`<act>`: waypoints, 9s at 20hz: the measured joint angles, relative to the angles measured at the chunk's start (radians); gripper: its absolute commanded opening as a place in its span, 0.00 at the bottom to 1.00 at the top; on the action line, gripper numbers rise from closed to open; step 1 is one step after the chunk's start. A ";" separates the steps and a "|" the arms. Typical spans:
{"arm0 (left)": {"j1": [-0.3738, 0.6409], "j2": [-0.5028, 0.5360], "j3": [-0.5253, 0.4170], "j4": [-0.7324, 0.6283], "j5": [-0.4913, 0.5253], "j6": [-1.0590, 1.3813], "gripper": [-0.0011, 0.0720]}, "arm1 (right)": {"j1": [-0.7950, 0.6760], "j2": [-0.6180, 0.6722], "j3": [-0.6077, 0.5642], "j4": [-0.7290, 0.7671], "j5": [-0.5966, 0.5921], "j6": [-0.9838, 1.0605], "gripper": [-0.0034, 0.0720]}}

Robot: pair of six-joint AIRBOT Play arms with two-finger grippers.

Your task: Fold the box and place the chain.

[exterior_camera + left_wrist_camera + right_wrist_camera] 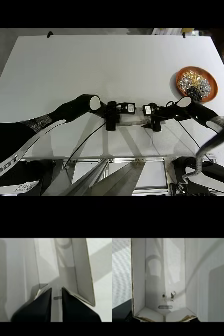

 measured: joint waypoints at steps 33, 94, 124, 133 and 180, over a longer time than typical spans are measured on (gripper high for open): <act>0.241 0.140 -0.187 0.001 -0.119 -1.207 0.02 | 0.000 0.000 0.000 0.000 -0.001 0.000 0.49; -0.049 0.081 0.092 0.261 -0.151 -1.757 0.32 | 0.000 0.000 0.000 0.000 -0.001 0.000 0.49; -0.162 -0.197 0.384 0.562 -0.418 -2.140 0.32 | 0.000 0.000 0.000 0.000 0.000 0.000 0.49; -0.188 -0.203 0.384 0.595 -0.418 -2.136 0.29 | 0.000 0.000 0.000 0.000 0.000 -0.001 0.49; 0.172 0.080 -0.202 -0.222 0.013 0.430 0.97 | 0.000 0.000 0.000 0.000 0.000 0.000 0.49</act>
